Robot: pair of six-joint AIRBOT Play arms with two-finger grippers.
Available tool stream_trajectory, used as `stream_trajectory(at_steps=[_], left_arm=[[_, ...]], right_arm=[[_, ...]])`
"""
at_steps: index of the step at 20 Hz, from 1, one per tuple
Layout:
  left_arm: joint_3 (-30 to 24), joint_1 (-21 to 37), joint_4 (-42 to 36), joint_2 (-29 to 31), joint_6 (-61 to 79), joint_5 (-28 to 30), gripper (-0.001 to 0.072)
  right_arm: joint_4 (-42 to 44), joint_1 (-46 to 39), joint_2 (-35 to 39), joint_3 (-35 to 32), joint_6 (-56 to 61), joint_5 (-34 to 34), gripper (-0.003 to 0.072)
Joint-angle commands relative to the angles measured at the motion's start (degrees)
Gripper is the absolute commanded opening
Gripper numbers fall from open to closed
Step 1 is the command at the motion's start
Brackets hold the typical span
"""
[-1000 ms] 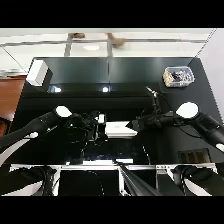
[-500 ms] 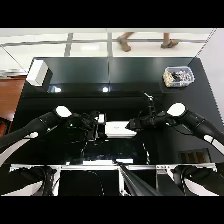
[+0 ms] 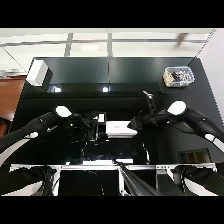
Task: Fold the box and place the chain.
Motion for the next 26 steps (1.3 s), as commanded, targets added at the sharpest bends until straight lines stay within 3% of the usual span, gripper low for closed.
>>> stream_trajectory(at_steps=[1,5,6,7,10,14,21,26], left_arm=[[0.2,0.0,0.3,0.1,-2.9,0.2,0.04],[0.2,0.5,1.6,2.3,-3.7,0.2,0.0427],[0.3,0.7,3.0,3.7,-6.2,0.5,0.0597],[0.3,1.2,5.0,5.3,-9.6,1.0,0.0714],[0.3,4.6,14.9,10.8,-22.3,0.6,0.0715],[4.6,4.4,15.3,12.3,-26.7,-6.7,0.0707],[18.2,-7.5,10.6,-2.7,-30.2,-4.0,0.0707],[19.8,-8.9,10.6,-8.7,-31.5,-5.3,0.0707]], right_arm=[[1.2,-4.5,4.7,4.9,-2.5,10.4,0.0015],[-3.7,-15.0,10.1,6.4,-2.3,13.8,0.0015],[-5.6,-17.3,10.6,6.4,-2.0,15.2,0.0015],[-7.3,-19.5,10.8,6.4,-1.7,16.7,0.0015],[-10.9,-24.3,10.9,6.4,-1.4,18.9,0.0015],[-10.7,-24.9,10.9,6.4,-1.3,16.5,0.0015],[-10.7,-24.8,10.9,6.4,-0.5,15.5,0.0015],[-10.7,-24.8,10.9,6.4,-0.5,15.3,0.0015]])
